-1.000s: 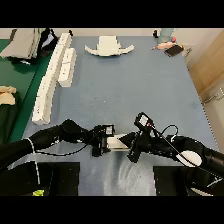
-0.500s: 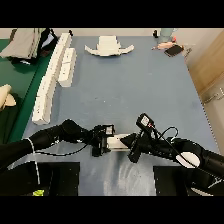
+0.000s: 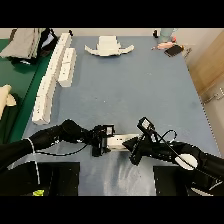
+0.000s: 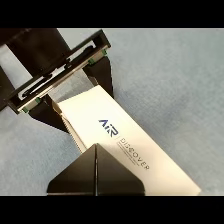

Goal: Fold the box.

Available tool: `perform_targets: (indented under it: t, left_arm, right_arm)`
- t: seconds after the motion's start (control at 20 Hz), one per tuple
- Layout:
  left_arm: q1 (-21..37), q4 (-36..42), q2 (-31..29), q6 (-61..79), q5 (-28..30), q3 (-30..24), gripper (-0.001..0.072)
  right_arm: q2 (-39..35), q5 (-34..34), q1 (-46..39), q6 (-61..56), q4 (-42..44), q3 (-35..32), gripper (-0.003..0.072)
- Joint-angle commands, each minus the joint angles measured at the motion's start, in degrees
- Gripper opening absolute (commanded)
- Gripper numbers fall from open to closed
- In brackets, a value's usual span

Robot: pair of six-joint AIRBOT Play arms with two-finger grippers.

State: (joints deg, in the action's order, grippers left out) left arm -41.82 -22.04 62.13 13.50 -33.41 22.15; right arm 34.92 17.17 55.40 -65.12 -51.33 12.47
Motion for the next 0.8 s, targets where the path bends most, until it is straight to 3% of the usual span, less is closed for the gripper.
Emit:
perform_targets:
  t: [0.0,0.75]
  left_arm:
    - [0.0,0.0,0.0,0.0,0.0,0.0,0.0509]
    - [0.0,0.0,0.0,0.0,0.0,0.0,0.0509]
  right_arm:
    - [0.0,0.3,0.1,0.0,1.1,-1.3,0.0003]
    - [4.1,0.1,0.1,0.0,1.3,-1.9,0.0003]
